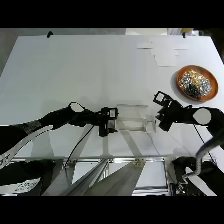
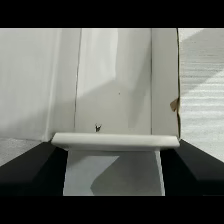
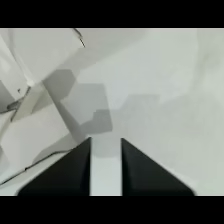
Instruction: Fold the box and place the chain.
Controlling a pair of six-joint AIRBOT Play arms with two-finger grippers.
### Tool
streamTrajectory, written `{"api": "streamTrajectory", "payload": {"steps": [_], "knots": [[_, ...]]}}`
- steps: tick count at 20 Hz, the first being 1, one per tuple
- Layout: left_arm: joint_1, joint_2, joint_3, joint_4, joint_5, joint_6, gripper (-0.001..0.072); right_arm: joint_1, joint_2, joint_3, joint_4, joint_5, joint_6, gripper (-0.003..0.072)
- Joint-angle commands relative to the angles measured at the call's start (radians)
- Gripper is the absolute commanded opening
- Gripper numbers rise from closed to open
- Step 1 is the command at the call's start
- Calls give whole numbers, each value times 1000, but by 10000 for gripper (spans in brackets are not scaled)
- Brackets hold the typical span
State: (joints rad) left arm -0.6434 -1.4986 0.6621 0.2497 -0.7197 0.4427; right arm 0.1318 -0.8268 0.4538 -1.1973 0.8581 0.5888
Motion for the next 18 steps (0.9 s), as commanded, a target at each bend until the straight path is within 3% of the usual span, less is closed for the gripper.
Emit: {"api": "streamTrajectory", "payload": {"steps": [1, 4, 6, 11, 18], "knots": [[1, 1, 0, 2, -3, 2, 206, -64, 5, 1, -13, 89, 227, 28], [1, 1, 0, 2, -3, 2, 206, -148, -14, 1, -6, 138, 647, 19], [1, 1, 0, 2, -2, 2, 206, -171, -57, 1, 27, 213, 718, 19], [1, 1, 0, 2, -2, 2, 206, -170, -215, 1, 212, 282, 738, 19], [1, 1, 0, 2, -3, 2, 206, -171, -274, 1, 172, 249, 739, 19]]}}
